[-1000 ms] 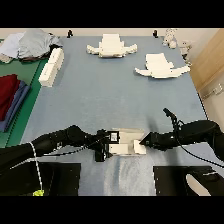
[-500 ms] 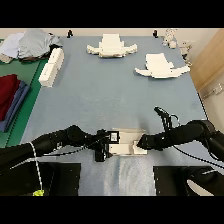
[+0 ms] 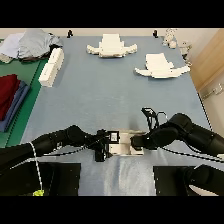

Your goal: Fold the box.

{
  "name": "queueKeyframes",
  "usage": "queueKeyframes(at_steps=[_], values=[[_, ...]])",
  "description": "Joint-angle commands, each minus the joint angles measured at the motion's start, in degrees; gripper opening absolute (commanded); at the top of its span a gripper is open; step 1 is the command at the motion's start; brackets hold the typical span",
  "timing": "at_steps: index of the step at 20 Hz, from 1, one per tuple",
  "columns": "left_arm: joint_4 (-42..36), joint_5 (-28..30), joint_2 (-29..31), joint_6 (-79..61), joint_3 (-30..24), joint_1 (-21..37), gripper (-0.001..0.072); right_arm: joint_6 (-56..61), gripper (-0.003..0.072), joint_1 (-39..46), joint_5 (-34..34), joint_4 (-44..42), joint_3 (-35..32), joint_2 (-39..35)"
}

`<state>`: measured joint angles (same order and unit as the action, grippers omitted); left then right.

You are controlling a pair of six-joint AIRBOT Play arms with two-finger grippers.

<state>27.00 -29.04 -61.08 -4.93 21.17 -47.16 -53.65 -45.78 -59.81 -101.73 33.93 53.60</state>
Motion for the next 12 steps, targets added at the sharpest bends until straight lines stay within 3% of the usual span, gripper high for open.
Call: queueKeyframes(at_steps=[1,10,12], values=[[0.00,0.00,0.02,0.00,0.02,0.00,0.0461,9.40,0.0434,-4.92,-3.23,7.48,4.13,6.19],[0.00,0.02,0.02,0.00,0.02,0.00,0.0460,19.80,0.0433,-9.07,-7.39,12.41,7.54,13.35],[0.00,0.00,0.02,0.00,0.02,0.00,0.0461,20.85,0.0368,-9.38,-8.20,12.92,7.54,13.42]])
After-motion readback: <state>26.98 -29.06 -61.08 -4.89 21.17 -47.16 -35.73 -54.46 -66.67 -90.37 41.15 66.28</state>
